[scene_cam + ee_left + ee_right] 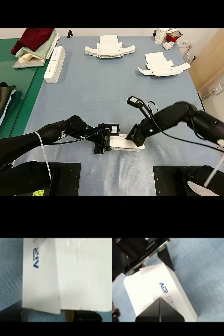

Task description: Fold the box.

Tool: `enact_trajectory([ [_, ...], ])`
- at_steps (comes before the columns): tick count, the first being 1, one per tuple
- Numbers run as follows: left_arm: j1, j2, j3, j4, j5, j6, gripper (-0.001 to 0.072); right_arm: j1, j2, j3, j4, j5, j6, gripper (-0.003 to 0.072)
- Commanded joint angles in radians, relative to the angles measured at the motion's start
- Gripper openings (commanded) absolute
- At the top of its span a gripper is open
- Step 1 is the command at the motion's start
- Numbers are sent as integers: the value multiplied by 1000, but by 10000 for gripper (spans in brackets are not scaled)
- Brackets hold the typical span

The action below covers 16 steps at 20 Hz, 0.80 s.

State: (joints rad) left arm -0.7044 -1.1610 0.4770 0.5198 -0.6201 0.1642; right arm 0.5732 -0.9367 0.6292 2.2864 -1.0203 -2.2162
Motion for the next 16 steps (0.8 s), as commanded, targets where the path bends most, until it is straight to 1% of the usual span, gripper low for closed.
enact_trajectory([
  [1,0,0,0,0,0,0,397,117,127,-126,-58,258,-10,1],
  [3,0,0,0,0,0,0,397,146,148,-151,-87,290,-10,1],
  [6,0,0,0,0,0,0,397,164,146,-156,-118,294,-10,1],
  [10,0,0,0,0,0,0,397,164,146,-153,-118,296,-10,8],
  [11,0,0,0,0,0,0,397,164,146,-152,-118,283,-11,93],
  [12,0,0,0,0,0,0,397,164,146,-148,-118,260,-22,196],
  [13,0,0,0,0,0,0,397,164,146,-141,-120,241,-40,242],
  [14,0,0,0,0,0,0,397,164,146,-130,-123,227,-63,244],
  [15,0,0,0,0,0,0,397,164,146,-118,-130,222,-80,352],
  [16,0,0,0,0,0,0,397,164,146,-108,-137,222,-101,516],
])
